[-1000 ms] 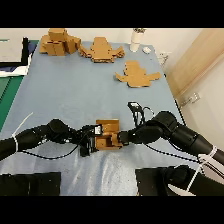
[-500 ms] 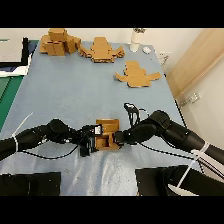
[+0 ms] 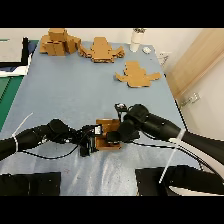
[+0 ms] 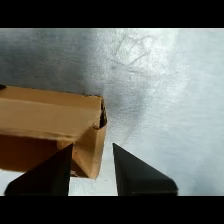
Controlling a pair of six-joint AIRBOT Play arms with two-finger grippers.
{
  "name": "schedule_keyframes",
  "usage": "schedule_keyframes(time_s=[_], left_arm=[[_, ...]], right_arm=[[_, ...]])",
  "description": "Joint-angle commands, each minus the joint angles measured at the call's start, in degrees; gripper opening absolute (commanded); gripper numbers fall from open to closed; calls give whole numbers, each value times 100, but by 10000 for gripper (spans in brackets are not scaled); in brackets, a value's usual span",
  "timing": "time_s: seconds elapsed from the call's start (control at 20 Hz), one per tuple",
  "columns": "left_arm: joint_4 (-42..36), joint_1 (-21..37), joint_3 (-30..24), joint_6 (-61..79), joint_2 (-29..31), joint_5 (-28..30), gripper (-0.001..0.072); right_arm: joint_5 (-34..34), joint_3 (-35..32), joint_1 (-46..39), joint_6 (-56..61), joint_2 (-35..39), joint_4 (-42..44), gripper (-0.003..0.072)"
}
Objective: Fold the box.
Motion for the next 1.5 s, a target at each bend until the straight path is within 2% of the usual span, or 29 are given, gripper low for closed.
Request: schedule_keyframes(time_s=[0.0,0.2,0.5,0.65,0.95,1.0,1.05,1.1,1.15,1.2,1.25,1.45], left_arm=[[0,0,-4,0,-2,4,510],[0,0,-4,0,-2,4,509],[0,0,-4,0,-2,2,509],[0,0,-4,0,-2,2,510],[0,0,-4,0,-2,4,510],[0,0,-4,0,-2,0,510],[0,0,-4,0,-2,2,510],[0,0,-4,0,-2,2,510],[0,0,-4,0,-2,2,510],[0,0,-4,0,-2,2,510],[0,0,-4,2,-2,4,509],[0,0,-4,0,-2,2,510]], right_arm=[[-553,389,352,590,-518,-446,403],[-476,518,529,763,-824,-457,403],[-149,518,542,767,-833,-387,403],[2,518,560,765,-839,-81,403],[-254,514,555,874,-1134,-221,400],[-293,514,557,872,-1193,-225,326],[-289,514,560,870,-1213,-223,210],[-293,516,560,870,-1209,-258,142],[-299,518,557,870,-1193,-289,139],[-337,520,557,870,-1187,-328,42],[-396,520,557,870,-1182,-391,6],[-437,520,560,844,-1158,-417,4]])
